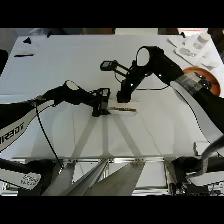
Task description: Fold the box and place the chain.
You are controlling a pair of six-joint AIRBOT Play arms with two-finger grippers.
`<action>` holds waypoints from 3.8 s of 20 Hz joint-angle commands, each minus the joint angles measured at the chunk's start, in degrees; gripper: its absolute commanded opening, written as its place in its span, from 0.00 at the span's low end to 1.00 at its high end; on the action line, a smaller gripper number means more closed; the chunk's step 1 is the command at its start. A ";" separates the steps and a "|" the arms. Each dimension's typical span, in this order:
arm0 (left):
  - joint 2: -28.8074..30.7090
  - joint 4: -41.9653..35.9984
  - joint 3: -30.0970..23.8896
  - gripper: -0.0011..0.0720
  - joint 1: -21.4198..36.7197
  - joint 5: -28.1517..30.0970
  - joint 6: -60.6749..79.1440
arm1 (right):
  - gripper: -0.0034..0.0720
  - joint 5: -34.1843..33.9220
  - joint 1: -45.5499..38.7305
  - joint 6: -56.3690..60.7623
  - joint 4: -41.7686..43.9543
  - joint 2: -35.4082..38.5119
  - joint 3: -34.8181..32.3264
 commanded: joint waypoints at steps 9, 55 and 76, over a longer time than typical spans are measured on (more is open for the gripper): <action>0.04 0.00 0.02 0.30 0.02 -0.02 0.00 | 0.65 -21.00 2.19 -7.74 -5.97 7.91 -18.56; 0.04 0.00 0.02 0.30 0.02 0.00 0.00 | 0.07 -26.69 3.54 7.32 -3.74 18.97 -25.05; 0.04 0.00 0.02 0.30 0.02 0.00 0.00 | 0.05 -32.89 -0.74 0.85 34.27 10.14 -37.55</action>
